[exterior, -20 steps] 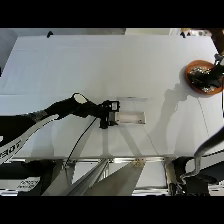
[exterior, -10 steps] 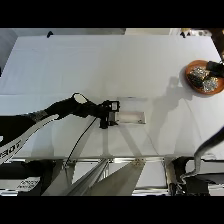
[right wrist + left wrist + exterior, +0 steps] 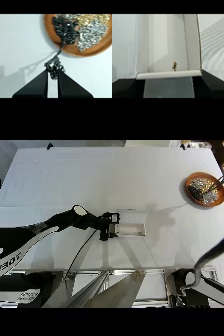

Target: Fold the box and place the chain.

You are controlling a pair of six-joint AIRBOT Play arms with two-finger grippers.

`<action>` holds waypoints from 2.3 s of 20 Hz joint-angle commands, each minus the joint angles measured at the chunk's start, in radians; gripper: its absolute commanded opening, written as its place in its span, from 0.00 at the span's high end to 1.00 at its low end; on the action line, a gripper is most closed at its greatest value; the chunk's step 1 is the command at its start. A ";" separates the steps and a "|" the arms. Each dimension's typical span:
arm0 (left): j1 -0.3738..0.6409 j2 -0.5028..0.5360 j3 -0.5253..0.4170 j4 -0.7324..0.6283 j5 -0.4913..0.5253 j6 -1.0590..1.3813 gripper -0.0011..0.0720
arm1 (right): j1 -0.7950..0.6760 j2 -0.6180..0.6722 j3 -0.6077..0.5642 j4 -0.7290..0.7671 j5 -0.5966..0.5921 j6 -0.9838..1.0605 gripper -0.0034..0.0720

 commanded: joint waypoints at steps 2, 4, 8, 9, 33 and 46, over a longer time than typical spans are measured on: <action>0.000 0.001 0.000 0.000 0.000 0.000 0.70 | 0.021 0.142 0.000 0.135 0.079 -0.034 0.93; 0.000 0.001 0.000 0.000 0.000 0.000 0.70 | 0.078 0.198 0.000 0.136 0.097 -0.034 0.93; 0.000 0.001 0.000 0.000 0.000 0.000 0.70 | 0.243 0.275 -0.001 0.135 0.159 -0.034 0.93; 0.000 0.001 0.000 0.000 0.000 0.000 0.70 | 0.284 0.291 -0.001 0.135 0.169 -0.034 0.93; 0.000 0.001 0.000 0.000 0.000 0.000 0.70 | 0.890 0.356 -0.450 0.204 -0.168 0.035 0.93; 0.000 0.001 0.000 0.000 0.000 0.000 0.70 | 0.890 0.317 -0.758 0.295 -0.444 0.117 0.93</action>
